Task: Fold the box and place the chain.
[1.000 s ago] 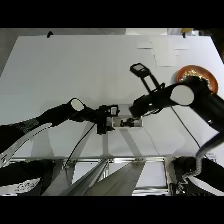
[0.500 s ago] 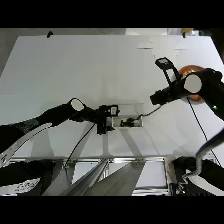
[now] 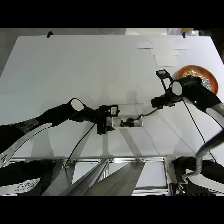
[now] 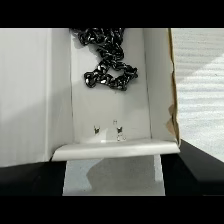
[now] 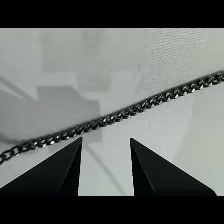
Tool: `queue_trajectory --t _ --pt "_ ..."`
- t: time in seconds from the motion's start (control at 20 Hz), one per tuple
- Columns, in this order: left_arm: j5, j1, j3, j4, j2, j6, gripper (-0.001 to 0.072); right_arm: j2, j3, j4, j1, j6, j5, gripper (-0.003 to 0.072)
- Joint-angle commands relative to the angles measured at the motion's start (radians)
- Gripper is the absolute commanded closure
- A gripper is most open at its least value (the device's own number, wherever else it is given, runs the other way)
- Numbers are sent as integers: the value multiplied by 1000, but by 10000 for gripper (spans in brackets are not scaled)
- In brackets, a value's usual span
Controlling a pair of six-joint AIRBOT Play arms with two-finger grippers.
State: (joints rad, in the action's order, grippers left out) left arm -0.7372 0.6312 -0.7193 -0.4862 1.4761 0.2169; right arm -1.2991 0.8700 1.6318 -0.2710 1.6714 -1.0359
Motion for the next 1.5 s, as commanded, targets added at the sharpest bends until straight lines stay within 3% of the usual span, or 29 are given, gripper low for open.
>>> queue_trajectory --t 0.0,0.55,0.65,1.15,1.25,1.3,1.45 --pt "0 0 0 0 0 0 500 -54 -2 14 1 39 6 344" --pt "0 0 0 0 0 0 500 -87 -4 10 1 60 53 351" --pt "0 0 0 0 0 0 500 -91 -4 9 1 60 44 394" --pt "0 0 0 0 0 0 500 -116 -4 9 1 60 35 455" --pt "0 0 0 0 0 0 500 -123 -4 5 1 59 31 525" --pt "0 0 0 0 0 0 500 -122 -4 6 1 52 30 637" --pt "0 0 0 0 0 0 500 -108 -4 10 1 26 2 668"
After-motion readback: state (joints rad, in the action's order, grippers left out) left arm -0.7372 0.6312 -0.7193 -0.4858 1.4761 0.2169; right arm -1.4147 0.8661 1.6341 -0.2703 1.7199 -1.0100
